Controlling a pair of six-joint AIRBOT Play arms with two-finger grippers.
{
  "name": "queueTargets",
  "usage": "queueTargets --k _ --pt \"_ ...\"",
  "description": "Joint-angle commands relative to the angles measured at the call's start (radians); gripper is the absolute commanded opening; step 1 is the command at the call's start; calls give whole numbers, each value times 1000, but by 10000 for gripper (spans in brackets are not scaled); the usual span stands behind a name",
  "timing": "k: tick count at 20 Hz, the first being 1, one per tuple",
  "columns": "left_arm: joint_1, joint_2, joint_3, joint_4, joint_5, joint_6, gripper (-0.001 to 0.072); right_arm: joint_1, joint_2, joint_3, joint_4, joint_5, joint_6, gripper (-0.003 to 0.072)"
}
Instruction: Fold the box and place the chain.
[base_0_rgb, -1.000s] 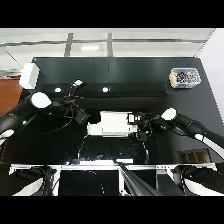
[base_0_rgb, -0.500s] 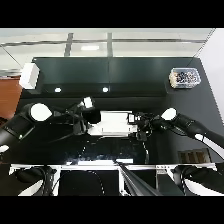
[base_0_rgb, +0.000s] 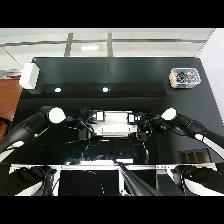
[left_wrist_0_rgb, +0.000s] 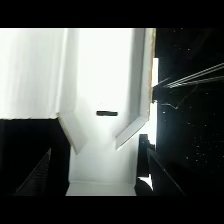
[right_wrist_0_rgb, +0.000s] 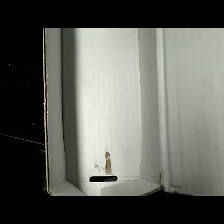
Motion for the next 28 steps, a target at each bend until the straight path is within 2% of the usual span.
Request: queueTargets --k 1,2,4,5,6,9,16,18,20,21,22,23,24,25,26,27,28 --pt "-30 -41 3 -4 16 7 565 1 0 0 0 0 0 473" --pt "-32 -42 4 -6 19 7 509 1 0 0 0 0 0 473" --pt "-34 -42 4 -26 32 7 341 1 0 0 0 0 0 473" --pt "-34 -42 4 -27 42 7 318 1 0 0 0 0 0 473" --pt "-34 -42 4 -27 51 6 258 1 0 0 0 0 0 473" --pt "-33 -42 3 -64 61 -20 257 1 0 0 0 0 0 473" --pt "-34 -103 3 -281 58 -21 255 1 0 0 0 0 0 473" --pt "-33 -108 3 -285 64 -24 101 1 0 0 0 0 0 472" --pt "-33 -108 3 -285 60 -32 28 1 0 0 0 0 0 473" --pt "-33 -108 3 -285 58 -32 28 1 0 0 0 0 0 473" --pt "-34 -108 3 -285 57 -32 109 1 0 0 0 0 0 473" --pt "-34 -108 3 -285 57 -32 289 1 0 0 0 0 0 473" --pt "-33 -108 3 -281 54 -32 246 1 0 0 0 0 0 473" --pt "-33 -108 3 -272 52 -31 158 1 0 0 0 0 0 473" --pt "-34 -108 3 -269 52 -31 209 1 0 0 0 0 0 473" --pt "-38 -108 3 -266 52 -31 327 1 0 0 0 0 0 473" --pt "-37 -108 3 -255 48 -32 249 1 0 0 0 0 0 473"
